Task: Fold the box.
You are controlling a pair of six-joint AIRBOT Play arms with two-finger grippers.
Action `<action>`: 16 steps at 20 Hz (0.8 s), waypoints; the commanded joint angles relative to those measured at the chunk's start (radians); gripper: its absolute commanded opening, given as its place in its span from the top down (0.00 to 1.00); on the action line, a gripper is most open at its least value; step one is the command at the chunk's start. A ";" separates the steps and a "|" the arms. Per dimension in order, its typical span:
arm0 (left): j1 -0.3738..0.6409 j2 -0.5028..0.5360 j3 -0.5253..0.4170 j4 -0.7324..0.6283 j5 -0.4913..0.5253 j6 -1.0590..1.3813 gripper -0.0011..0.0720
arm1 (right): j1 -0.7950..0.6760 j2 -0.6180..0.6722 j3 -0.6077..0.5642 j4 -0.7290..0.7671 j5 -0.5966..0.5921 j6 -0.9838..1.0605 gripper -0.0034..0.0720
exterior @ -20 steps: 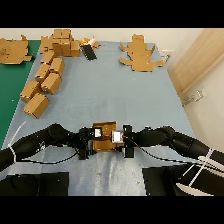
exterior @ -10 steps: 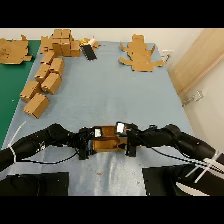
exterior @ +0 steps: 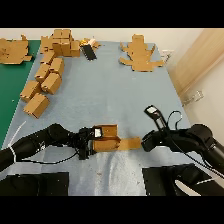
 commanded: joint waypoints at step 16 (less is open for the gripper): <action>0.000 0.000 0.001 0.000 0.000 0.000 0.34 | -0.241 -0.096 -0.082 0.334 0.163 0.117 0.95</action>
